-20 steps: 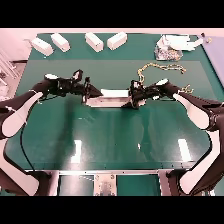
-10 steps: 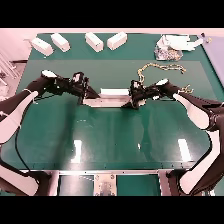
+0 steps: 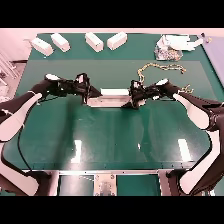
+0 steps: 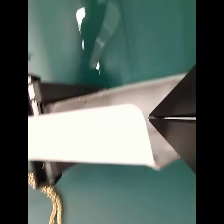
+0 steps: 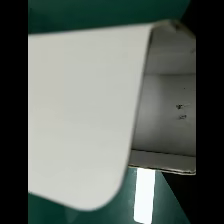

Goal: Fold the box and place the chain.

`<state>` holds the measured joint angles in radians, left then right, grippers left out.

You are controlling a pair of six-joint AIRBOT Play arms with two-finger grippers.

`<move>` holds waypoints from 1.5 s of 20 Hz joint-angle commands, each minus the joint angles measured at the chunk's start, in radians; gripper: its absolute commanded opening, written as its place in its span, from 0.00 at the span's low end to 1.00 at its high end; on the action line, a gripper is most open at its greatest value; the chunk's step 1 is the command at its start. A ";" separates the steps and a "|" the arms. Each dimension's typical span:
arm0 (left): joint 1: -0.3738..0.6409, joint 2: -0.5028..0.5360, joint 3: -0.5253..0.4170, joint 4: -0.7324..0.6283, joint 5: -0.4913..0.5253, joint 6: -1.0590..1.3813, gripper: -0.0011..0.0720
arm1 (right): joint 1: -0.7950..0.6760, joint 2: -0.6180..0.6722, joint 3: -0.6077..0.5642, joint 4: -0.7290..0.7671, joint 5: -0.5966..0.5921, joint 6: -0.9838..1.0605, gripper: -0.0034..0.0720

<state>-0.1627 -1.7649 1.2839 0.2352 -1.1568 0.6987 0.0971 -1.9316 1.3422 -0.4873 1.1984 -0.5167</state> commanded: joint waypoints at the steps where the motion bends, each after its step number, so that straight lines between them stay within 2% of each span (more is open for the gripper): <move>1: -0.005 -0.011 -0.002 -0.145 0.082 0.107 0.04 | 0.000 0.000 0.000 0.000 0.000 0.000 0.82; 5: -0.005 -0.027 0.014 -0.183 0.145 0.121 0.04 | 0.000 0.000 0.000 0.000 0.000 0.000 0.82; 9: -0.005 -0.098 0.109 -0.192 0.156 0.093 0.04 | 0.000 0.000 0.000 0.000 0.000 0.000 0.82; 12: -0.005 -0.124 0.142 -0.190 0.186 0.093 0.04 | 0.000 0.000 0.000 0.000 0.000 0.000 0.82; 16: -0.015 -0.163 0.144 -0.171 0.186 0.074 0.04 | 0.000 0.000 0.000 0.000 0.000 0.000 0.82; 21: -0.045 -0.188 0.145 -0.075 0.224 0.034 0.04 | 0.000 0.000 0.000 0.000 0.000 0.000 0.82; 30: -0.045 -0.187 0.146 -0.056 0.176 0.035 0.04 | 0.000 0.000 0.000 0.000 0.000 0.000 0.82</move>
<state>-0.2073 -1.9518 1.4288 0.1703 -0.9634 0.7349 0.0967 -1.9320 1.3422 -0.4881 1.1995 -0.5167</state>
